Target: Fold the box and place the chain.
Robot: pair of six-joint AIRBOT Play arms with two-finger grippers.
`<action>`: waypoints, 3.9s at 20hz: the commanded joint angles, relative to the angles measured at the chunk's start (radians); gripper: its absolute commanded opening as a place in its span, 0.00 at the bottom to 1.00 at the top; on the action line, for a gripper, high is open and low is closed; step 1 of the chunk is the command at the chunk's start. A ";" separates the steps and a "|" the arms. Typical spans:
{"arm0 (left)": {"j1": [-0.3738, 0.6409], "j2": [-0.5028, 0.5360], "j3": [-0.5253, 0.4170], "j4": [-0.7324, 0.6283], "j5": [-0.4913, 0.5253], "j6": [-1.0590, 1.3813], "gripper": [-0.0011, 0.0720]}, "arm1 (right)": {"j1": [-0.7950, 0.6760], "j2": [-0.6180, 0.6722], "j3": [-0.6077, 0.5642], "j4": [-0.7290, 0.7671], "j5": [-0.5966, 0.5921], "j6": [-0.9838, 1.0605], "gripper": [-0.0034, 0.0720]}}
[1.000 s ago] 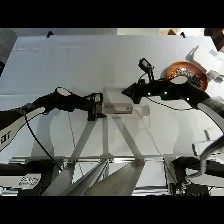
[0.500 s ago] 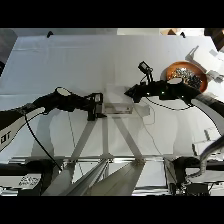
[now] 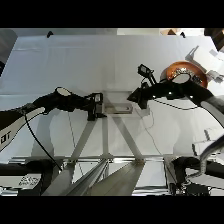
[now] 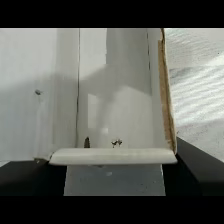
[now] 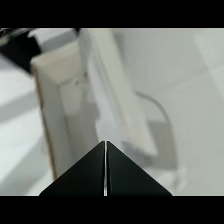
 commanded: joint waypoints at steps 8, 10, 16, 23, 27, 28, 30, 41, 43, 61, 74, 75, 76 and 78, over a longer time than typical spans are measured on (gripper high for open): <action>0.000 0.000 0.000 0.000 0.000 0.000 0.31 | 0.000 0.168 -0.161 -0.305 -0.096 -0.051 0.10; 0.000 0.000 0.000 0.000 -0.001 0.000 0.31 | 0.000 0.147 -0.165 -0.283 -0.148 -0.126 0.22; 0.000 0.000 0.000 0.000 0.000 -0.003 0.31 | 0.000 0.025 -0.165 -0.088 -0.162 -0.403 0.32; 0.000 0.001 0.000 0.000 0.000 -0.003 0.31 | 0.000 -0.013 -0.165 -0.023 -0.119 -0.462 0.30; 0.000 0.001 0.000 0.000 0.000 -0.003 0.31 | 0.001 -0.013 -0.165 0.021 -0.087 -0.509 0.18; 0.000 0.001 0.000 0.000 0.000 -0.003 0.31 | 0.001 -0.013 -0.165 0.041 -0.090 -0.509 0.18; 0.000 0.001 0.000 0.000 0.000 -0.003 0.31 | 0.001 -0.014 -0.165 0.052 -0.090 -0.510 0.18; 0.000 0.001 0.000 0.000 0.000 -0.003 0.31 | 0.041 -0.019 -0.165 0.063 -0.082 -0.508 0.52; 0.000 0.001 0.000 0.000 0.000 -0.003 0.31 | 0.042 -0.019 -0.165 0.062 -0.086 -0.502 0.62; 0.000 0.001 0.000 0.000 0.000 -0.003 0.31 | -0.335 0.344 -0.165 -0.183 -0.094 0.432 0.05; 0.000 0.001 0.000 0.000 0.000 -0.003 0.31 | -0.340 0.077 -0.208 -0.275 0.000 0.813 0.05; 0.000 0.001 0.000 0.000 -0.001 -0.003 0.31 | -0.315 0.053 -0.227 -0.267 -0.024 0.813 0.05; 0.000 0.001 0.000 0.000 -0.001 -0.003 0.31 | -0.294 0.031 -0.243 -0.242 -0.038 0.812 0.05; 0.000 0.001 0.000 0.000 -0.001 -0.003 0.31 | -0.264 -0.006 -0.256 -0.174 -0.043 0.795 0.05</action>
